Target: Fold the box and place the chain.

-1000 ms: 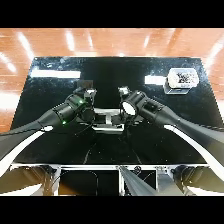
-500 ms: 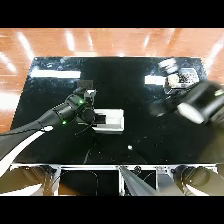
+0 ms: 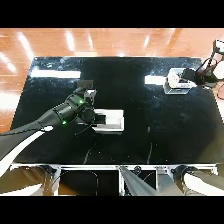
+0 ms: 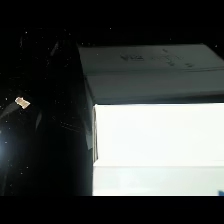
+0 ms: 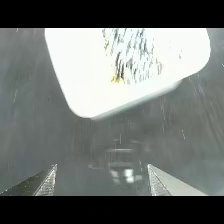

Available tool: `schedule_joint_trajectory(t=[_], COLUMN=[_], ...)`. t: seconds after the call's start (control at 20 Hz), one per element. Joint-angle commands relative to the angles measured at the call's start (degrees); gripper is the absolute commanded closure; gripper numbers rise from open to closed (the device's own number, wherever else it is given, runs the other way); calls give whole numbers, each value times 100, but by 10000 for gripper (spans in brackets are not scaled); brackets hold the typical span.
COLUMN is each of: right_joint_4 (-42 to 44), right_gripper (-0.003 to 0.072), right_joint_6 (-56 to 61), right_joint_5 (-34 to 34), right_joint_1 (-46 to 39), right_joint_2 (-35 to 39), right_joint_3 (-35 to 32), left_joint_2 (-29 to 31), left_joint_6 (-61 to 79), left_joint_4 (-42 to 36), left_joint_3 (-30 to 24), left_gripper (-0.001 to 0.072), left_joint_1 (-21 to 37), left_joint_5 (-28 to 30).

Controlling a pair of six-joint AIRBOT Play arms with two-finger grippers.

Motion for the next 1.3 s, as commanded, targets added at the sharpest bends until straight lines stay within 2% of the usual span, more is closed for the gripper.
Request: schedule_joint_trajectory(t=[0.0,0.15,0.25,0.45,0.55,0.85,1.1,1.15,1.2,1.25], right_joint_4=[752,1246,1659,2081,2083,2382,2573,2570,2573,2597], right_gripper=[0,0,0,2,30,30,30,82,223,280], right_joint_6=[234,1029,1655,2173,2181,2201,2179,2140,1961,1849], right_joint_5=[-411,81,236,144,125,-299,-295,-297,-326,-350], right_joint_1=[-514,-568,-570,-570,-570,-570,-568,-568,-568,-568], right_joint_2=[-1204,-1939,-2173,-2350,-2424,-2542,-2710,-2723,-2723,-2723], right_joint_3=[800,1519,1725,1735,1735,1735,1735,1735,1735,1735], left_joint_2=[0,0,0,0,0,0,0,0,0,0], left_joint_6=[2,2,2,4,4,4,4,4,4,4], left_joint_4=[9,9,11,20,76,120,120,120,120,120], left_joint_3=[2,2,4,4,4,4,7,7,7,7], left_gripper=[688,688,688,688,688,688,688,688,688,688], left_joint_1=[7,7,7,7,7,7,7,7,7,7], left_joint_5=[4,20,83,155,164,164,164,164,164,164])
